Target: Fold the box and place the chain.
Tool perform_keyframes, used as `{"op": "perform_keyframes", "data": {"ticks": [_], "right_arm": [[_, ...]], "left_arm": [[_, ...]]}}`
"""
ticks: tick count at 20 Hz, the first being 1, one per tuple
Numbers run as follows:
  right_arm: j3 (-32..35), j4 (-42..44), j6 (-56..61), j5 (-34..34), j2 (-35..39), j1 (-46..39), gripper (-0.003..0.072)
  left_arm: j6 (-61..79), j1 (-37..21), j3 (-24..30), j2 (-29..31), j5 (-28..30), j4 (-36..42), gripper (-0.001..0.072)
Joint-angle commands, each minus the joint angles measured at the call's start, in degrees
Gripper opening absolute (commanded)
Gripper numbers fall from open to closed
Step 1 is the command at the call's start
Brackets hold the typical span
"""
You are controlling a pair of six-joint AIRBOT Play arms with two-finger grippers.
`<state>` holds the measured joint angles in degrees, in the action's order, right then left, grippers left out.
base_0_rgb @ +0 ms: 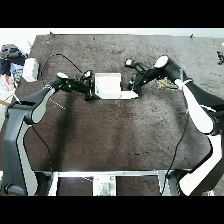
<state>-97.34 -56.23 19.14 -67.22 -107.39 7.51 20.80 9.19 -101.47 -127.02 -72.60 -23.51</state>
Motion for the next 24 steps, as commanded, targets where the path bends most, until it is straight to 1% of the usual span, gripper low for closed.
{"op": "perform_keyframes", "data": {"ticks": [1,2,4,8,11,13,15,17,19,20,22,23,24], "right_arm": [[0.0,-1.3,22.3,-0.9,2.4,-4.6,0.0016],[0.0,-1.2,28.5,-0.9,2.4,-6.0,0.0015],[0.0,-1.2,36.3,-0.9,2.0,-8.7,0.0016],[0.1,-0.6,42.6,-1.5,-0.9,-12.2,0.0015],[0.1,5.9,40.9,-5.2,-5.0,-12.1,0.0016],[0.5,8.5,40.3,-6.8,-7.6,-12.0,0.0015],[3.8,14.8,35.5,-6.2,-8.0,-11.8,0.0016],[6.4,17.6,33.9,-5.0,-8.0,-10.8,0.0016],[7.1,21.6,31.5,-4.6,-8.0,-9.1,0.0017],[7.1,24.2,30.1,-4.4,-7.6,-8.3,0.0065],[7.0,25.1,29.8,-1.8,-5.8,-7.3,0.0065],[7.0,24.9,29.9,-0.6,-4.7,-7.2,0.0115],[7.0,25.1,30.6,-0.4,-3.9,-7.1,0.0297]], "left_arm": [[0.1,-0.1,0.0,0.0,0.0,0.0,0.0394],[0.1,-0.1,0.0,0.0,0.0,0.0,0.0394],[0.1,-0.1,0.0,0.0,0.0,0.0,0.0395],[0.1,-0.1,0.0,0.0,0.0,0.0,0.0394],[0.1,-0.1,0.0,0.0,0.0,0.0,0.0395],[0.1,-0.1,0.0,0.0,0.0,0.0,0.0394],[0.1,-0.1,0.0,0.0,0.0,0.0,0.0395],[0.1,-0.1,0.0,0.0,0.0,0.0,0.0395],[0.1,-0.1,0.0,0.0,0.0,0.0,0.0395],[0.1,-0.1,0.0,0.0,0.0,0.0,0.0395],[0.1,-0.1,0.0,0.0,0.0,0.0,0.0395],[0.1,-0.1,0.0,0.0,0.0,0.0,0.0395],[0.1,-0.1,0.0,0.0,0.0,0.0,0.0395]]}}
